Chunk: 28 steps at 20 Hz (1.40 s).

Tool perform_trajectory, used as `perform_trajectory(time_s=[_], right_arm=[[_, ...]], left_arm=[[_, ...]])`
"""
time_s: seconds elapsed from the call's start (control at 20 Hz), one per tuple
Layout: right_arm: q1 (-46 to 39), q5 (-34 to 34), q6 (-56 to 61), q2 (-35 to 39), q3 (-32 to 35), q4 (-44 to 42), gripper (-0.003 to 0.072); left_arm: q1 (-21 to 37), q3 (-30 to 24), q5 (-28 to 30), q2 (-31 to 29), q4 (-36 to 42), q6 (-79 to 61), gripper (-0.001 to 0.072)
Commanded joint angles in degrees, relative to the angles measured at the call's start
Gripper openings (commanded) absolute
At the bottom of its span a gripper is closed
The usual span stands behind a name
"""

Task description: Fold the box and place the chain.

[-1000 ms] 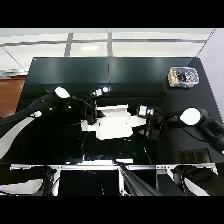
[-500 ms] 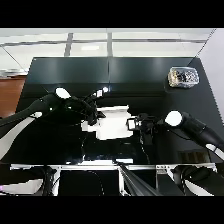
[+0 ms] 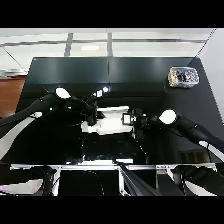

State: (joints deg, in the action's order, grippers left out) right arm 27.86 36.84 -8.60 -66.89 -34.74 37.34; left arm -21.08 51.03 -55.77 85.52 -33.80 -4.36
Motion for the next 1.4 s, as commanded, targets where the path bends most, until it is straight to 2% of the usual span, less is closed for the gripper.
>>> perform_trajectory(time_s=[0.0,0.45,0.6,0.8,1.15,1.35], right_arm=[[-1.4,-1.92,-1.29,0.39,-2.05,1.05,0.0711],[-5.7,-2.05,-3.04,0.35,-2.27,-3.06,0.071],[-6.08,0.63,-3.02,0.33,-2.27,-3.72,0.071],[-6.05,8.07,-3.89,-0.76,-2.21,-5.99,0.071],[-6.05,8.35,-4.15,-3.06,-2.21,-7.3,0.071],[-6.05,9.53,-8.2,-5.77,-2.21,-9.64,0.071]], left_arm=[[-0.04,-0.02,-0.55,-0.02,0.0,0.07,0.0026],[-0.04,-0.02,-0.35,-0.02,0.0,0.09,0.0026],[-0.04,-0.02,-0.2,-0.02,0.0,0.07,0.0026],[0.0,-0.02,-0.13,-0.02,-0.02,0.0,0.0026],[0.0,-0.02,-0.07,-0.02,-0.02,0.04,0.0026],[0.0,-0.02,0.07,-0.02,-0.02,0.04,0.0026]])
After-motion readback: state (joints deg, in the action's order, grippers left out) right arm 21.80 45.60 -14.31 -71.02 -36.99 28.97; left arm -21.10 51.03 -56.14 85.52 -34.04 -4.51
